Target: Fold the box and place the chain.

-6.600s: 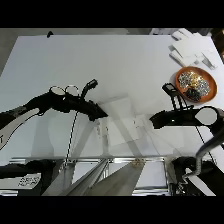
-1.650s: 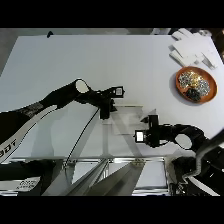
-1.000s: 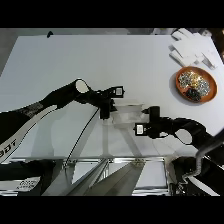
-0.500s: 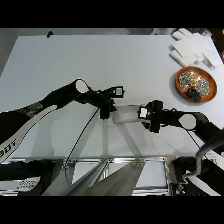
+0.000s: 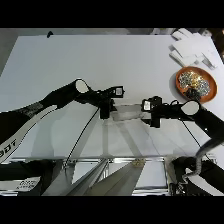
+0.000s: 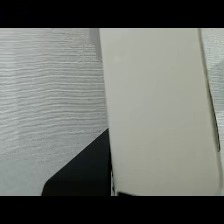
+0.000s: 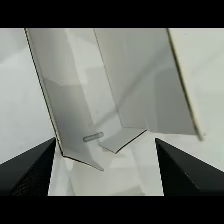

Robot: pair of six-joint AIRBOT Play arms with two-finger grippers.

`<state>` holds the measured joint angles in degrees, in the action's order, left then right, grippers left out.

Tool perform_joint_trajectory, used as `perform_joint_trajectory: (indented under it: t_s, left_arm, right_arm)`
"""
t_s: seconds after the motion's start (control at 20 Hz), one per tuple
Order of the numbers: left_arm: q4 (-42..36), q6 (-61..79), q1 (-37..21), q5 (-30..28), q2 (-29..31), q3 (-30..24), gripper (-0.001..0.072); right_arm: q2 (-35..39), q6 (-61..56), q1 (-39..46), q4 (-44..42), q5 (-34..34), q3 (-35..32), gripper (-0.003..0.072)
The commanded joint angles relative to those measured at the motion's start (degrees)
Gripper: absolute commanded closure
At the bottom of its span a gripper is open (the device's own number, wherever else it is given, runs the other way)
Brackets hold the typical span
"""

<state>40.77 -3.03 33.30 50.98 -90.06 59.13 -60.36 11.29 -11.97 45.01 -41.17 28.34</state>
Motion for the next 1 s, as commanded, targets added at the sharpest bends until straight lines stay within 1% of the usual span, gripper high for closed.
perform_joint_trajectory:
  t_s: [0.0,0.15,0.25,0.45,0.5,0.8,0.95]
  left_arm:
    - [0.0,0.0,0.0,0.0,0.0,0.0,0.0698]
    - [0.0,0.0,0.0,0.0,0.0,0.0,0.0698]
    - [0.0,0.0,0.0,0.0,0.0,0.0,0.0698]
    - [0.0,0.0,0.0,0.0,0.0,0.0,0.0698]
    - [0.0,0.0,0.0,0.0,0.0,0.0,0.0698]
    - [0.0,0.0,0.0,0.0,0.0,0.0,0.0698]
    - [0.0,0.0,0.0,0.0,0.0,0.0,0.0698]
  right_arm:
    - [-3.1,6.6,2.0,-3.6,-2.3,0.5,-0.0011]
    - [-4.7,15.0,2.0,-10.1,-3.9,0.5,-0.0011]
    - [-6.1,16.4,2.0,-12.8,-4.5,0.5,-0.0009]
    - [-8.1,16.2,2.0,-11.7,-7.4,0.5,-0.0005]
    - [-8.1,16.1,2.0,-10.7,-7.8,0.4,0.0012]
    - [-8.1,15.6,2.0,-9.3,-7.7,-2.7,0.0025]
    - [-8.2,15.6,3.7,-9.5,-7.4,-2.9,0.0025]
